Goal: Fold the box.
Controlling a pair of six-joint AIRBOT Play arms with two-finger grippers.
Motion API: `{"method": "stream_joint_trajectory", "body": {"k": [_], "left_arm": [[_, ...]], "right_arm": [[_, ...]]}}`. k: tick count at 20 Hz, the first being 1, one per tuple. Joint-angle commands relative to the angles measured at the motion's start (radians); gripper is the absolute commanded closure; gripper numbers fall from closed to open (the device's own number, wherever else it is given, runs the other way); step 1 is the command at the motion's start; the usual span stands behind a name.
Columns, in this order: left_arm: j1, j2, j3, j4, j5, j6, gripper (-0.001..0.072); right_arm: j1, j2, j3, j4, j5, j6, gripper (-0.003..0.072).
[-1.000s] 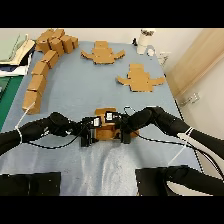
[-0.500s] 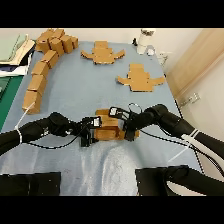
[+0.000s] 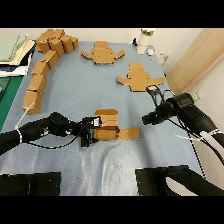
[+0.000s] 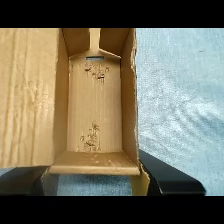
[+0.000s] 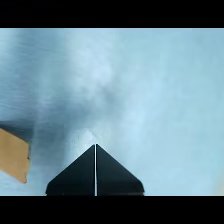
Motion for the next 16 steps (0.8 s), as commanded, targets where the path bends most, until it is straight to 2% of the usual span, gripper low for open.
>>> {"method": "stream_joint_trajectory", "body": {"k": [1, 5, 9, 16], "left_arm": [[0.0, 0.0, 0.0, 0.0, 0.0, 0.0, 0.0185], [0.0, 0.0, 0.0, 0.0, 0.0, 0.0, 0.0184], [0.0, 0.0, 0.0, 0.0, 0.0, 0.0, 0.0185], [0.0, 0.0, 0.0, 0.0, 0.0, 0.0, 0.0185]], "right_arm": [[-0.117, 0.004, -0.074, 0.198, 0.001, 0.016, 0.0682], [-0.113, -0.024, -0.169, 0.426, 0.097, -0.083, 0.0682], [-0.108, -0.093, -0.183, 0.584, 0.123, -0.196, 0.0683], [-0.108, -0.123, -0.183, 0.691, 0.107, -0.25, 0.0682]]}}
